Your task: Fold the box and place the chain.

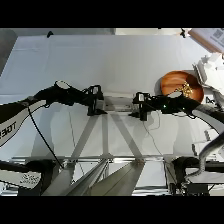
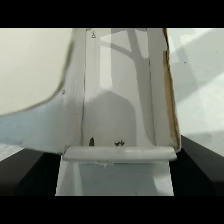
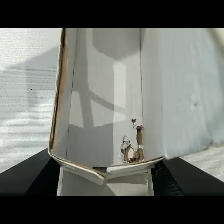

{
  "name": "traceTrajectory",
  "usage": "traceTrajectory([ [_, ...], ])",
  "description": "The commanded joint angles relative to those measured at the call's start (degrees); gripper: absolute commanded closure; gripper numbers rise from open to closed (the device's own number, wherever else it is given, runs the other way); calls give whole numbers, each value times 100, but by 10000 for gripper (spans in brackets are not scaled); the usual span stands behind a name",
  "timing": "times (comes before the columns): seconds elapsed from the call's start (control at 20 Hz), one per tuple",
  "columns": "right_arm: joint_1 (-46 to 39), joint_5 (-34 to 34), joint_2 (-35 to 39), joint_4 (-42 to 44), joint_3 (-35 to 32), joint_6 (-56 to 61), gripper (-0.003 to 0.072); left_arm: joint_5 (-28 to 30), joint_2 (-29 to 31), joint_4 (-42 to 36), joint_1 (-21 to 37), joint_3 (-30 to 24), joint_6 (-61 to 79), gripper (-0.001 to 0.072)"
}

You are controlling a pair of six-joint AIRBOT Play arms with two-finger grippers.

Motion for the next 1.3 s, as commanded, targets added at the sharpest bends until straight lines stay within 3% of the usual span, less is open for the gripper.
traceTrajectory([
  [0.0,2,7,0,0,0,-2,139,258,-2,74,-122,4,-122,10],
  [0.4,2,7,0,0,0,-2,139,273,4,291,-212,4,-127,16],
  [0.45,2,7,0,0,0,-2,139,275,4,291,-214,2,-127,60],
  [0.5,2,7,0,0,0,-2,139,275,4,293,-216,4,-127,180],
  [0.6,2,7,0,2,0,-2,139,275,4,295,-216,4,-127,222],
  [0.7,2,7,0,0,0,-2,139,269,7,295,-216,2,-127,318],
  [1.25,2,7,0,2,0,-2,139,269,9,291,-212,2,-127,323],
])
